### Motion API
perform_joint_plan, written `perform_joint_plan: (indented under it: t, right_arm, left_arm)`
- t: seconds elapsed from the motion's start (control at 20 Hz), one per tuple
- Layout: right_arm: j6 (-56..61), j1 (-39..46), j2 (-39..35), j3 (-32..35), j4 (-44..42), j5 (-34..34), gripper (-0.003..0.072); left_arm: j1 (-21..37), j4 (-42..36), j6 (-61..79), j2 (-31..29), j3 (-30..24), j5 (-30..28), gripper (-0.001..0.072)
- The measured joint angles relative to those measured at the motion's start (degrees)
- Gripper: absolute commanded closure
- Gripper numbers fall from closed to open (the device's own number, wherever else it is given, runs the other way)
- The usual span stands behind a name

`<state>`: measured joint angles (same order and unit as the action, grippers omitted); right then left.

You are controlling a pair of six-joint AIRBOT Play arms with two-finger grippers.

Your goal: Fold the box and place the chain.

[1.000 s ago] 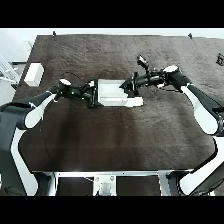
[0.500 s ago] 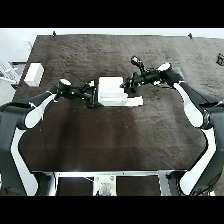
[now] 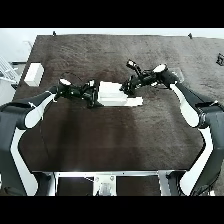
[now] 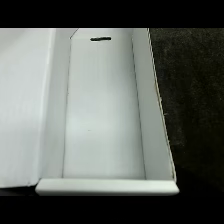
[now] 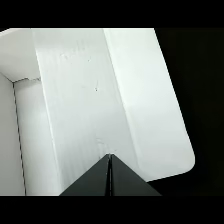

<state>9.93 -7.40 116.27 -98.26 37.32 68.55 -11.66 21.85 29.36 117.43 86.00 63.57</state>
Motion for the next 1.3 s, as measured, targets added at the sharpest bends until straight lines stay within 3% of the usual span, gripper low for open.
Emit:
perform_joint_plan:
  t: [0.4,0.45,0.5,0.55,0.9,1.25,1.3]
  right_arm:
    - [0.09,0.20,-9.79,0.55,2.75,1.66,0.0675]
    - [0.11,0.31,-11.58,1.57,3.96,1.79,0.0577]
    - [0.17,0.35,-13.14,2.82,5.44,2.12,0.0278]
    - [0.15,0.42,-14.32,4.09,7.08,2.34,0.0033]
    - [-4.24,0.63,-16.94,14.19,15.67,2.01,0.0030]
    - [-6.84,-0.22,-15.47,17.14,15.72,-2.86,0.0032]
    - [-7.10,-0.48,-15.28,17.22,15.28,-3.30,0.0071]
  left_arm:
    - [-0.11,0.00,0.17,0.00,0.00,-0.11,0.0355]
    - [-0.11,0.00,0.15,0.00,0.00,-0.11,0.0355]
    - [-0.11,0.00,0.13,0.00,0.00,-0.11,0.0356]
    - [-0.11,0.00,0.13,0.00,0.00,-0.11,0.0355]
    - [-0.11,0.00,0.09,0.00,0.00,-0.09,0.0355]
    - [-0.09,0.00,0.07,0.00,0.00,-0.09,0.0356]
    - [-0.11,0.00,0.07,0.00,0.00,-0.09,0.0355]
